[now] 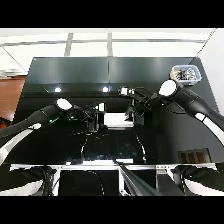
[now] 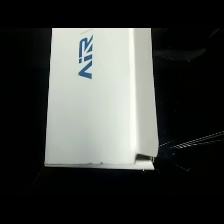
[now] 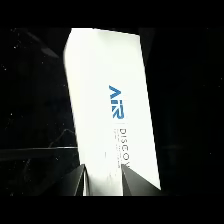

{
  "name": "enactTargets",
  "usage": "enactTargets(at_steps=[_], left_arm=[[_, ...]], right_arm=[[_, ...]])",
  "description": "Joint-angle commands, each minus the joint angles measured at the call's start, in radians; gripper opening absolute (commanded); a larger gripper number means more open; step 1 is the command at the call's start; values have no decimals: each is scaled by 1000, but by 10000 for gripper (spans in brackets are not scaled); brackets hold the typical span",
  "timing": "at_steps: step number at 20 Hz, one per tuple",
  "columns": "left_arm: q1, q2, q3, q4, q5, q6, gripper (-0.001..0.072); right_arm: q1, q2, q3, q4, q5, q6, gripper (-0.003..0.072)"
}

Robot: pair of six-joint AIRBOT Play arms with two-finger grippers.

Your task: Fold the box and place the chain.

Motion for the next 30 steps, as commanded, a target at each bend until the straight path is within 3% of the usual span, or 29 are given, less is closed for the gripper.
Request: enactTargets(at_steps=[1,20,22,30], left_arm=[[-1,-1,0,0,-3,0,439],[-1,-1,0,0,-3,0,439],[-1,-1,0,0,-3,0,439],[-1,-1,0,0,-3,0,439]], right_arm=[[1,0,0,-2,7,12,244],[-1,15,2,-28,5,80,240],[-1,15,2,-28,7,80,6],[-1,15,2,-29,9,88,11]])
